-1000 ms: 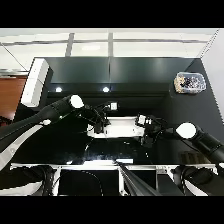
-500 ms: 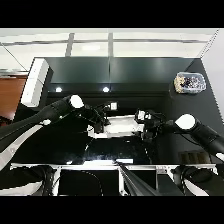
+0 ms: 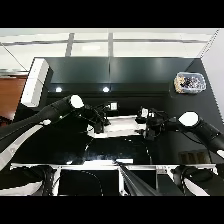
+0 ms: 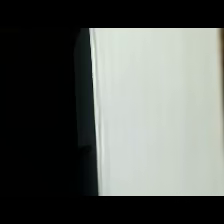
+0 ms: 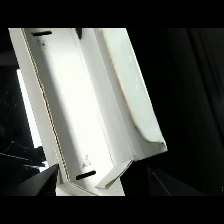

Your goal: Fold the box and place the chain.

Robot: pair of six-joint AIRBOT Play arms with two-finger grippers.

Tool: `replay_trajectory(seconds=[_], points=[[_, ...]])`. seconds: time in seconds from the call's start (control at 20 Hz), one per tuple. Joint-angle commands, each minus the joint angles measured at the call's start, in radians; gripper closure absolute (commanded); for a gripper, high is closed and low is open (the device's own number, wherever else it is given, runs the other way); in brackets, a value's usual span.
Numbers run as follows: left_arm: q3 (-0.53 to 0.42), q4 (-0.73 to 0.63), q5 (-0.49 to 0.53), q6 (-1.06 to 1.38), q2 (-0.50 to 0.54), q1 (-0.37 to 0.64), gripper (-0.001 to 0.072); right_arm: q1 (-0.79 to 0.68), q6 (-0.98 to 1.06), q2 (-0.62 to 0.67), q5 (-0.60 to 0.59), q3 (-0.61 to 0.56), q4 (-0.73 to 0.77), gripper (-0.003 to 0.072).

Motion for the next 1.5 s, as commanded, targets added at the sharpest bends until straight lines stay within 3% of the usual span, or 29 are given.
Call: replay_trajectory(seconds=[0.0,0.15,0.25,0.55,1.25,1.3,1.45], points=[[0.001,0.0,0.0,0.0,0.0,0.001,0.0681,0.011,-0.103,-0.037,0.008,-0.001,0.094,0.0053],[0.001,0.0,0.0,0.0,0.0,0.001,0.0681,0.005,-0.211,-0.125,-0.012,-0.001,0.192,0.0054],[0.001,0.0,0.0,0.0,0.0,0.001,0.0681,0.004,-0.239,-0.156,0.04,-0.001,0.181,0.0053],[0.001,0.0,0.0,0.0,0.0,0.001,0.0681,0.011,-0.24,-0.216,0.023,0.0,0.08,0.0054],[0.001,0.0,0.0,0.0,0.0,0.001,0.0681,0.055,-0.217,-0.22,0.005,0.001,0.019,0.0056],[0.001,0.0,0.0,0.0,0.0,0.001,0.0681,0.055,-0.217,-0.22,0.005,0.001,0.02,0.0164],[0.001,0.0,0.0,0.0,0.0,0.001,0.0681,0.055,-0.217,-0.22,0.004,0.001,0.021,0.0195]])
